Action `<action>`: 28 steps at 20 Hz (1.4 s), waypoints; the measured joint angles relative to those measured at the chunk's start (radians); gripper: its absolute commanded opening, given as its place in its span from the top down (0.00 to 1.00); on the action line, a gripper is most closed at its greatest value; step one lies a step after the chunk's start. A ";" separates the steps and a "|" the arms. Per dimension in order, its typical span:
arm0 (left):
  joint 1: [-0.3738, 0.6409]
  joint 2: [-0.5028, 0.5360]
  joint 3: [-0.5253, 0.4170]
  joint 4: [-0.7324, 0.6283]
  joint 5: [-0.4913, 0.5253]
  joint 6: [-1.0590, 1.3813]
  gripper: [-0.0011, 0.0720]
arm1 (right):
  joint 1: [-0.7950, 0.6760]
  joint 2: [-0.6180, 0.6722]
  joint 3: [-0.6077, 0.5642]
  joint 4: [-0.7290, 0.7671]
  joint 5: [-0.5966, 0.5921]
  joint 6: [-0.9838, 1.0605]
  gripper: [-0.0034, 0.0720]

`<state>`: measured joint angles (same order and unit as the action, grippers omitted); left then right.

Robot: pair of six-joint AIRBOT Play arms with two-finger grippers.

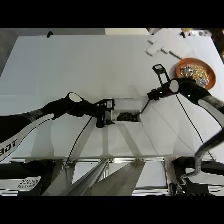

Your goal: Fold the box and place the chain.

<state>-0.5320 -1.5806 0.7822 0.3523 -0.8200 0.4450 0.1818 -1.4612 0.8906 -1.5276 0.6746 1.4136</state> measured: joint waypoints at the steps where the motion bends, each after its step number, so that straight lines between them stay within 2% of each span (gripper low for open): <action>1: 0.000 0.000 0.000 0.000 0.000 0.000 0.94 | 0.000 0.000 0.000 -0.003 0.003 -0.001 0.93; 7: 0.000 0.000 0.000 0.000 0.000 0.000 0.94 | -0.001 0.055 -0.002 -0.034 0.064 -0.008 0.93; 13: 0.000 0.000 0.000 0.000 0.000 0.000 0.94 | -0.001 0.254 -0.002 -0.016 0.159 -0.027 0.93; 17: 0.000 0.000 0.000 0.000 0.000 0.000 0.94 | 0.014 0.429 -0.014 0.076 0.231 -0.079 0.93; 23: 0.000 0.000 0.000 0.000 0.000 0.000 0.94 | 0.161 0.671 -0.050 0.211 0.307 -0.148 0.93; 28: 0.000 0.000 0.000 0.000 0.000 0.000 0.94 | 0.342 0.747 -0.059 0.308 0.285 -0.162 0.93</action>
<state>-0.5320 -1.5806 0.7822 0.3523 -0.8200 0.4450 0.5240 -0.7147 0.8314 -1.2194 0.9592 1.2518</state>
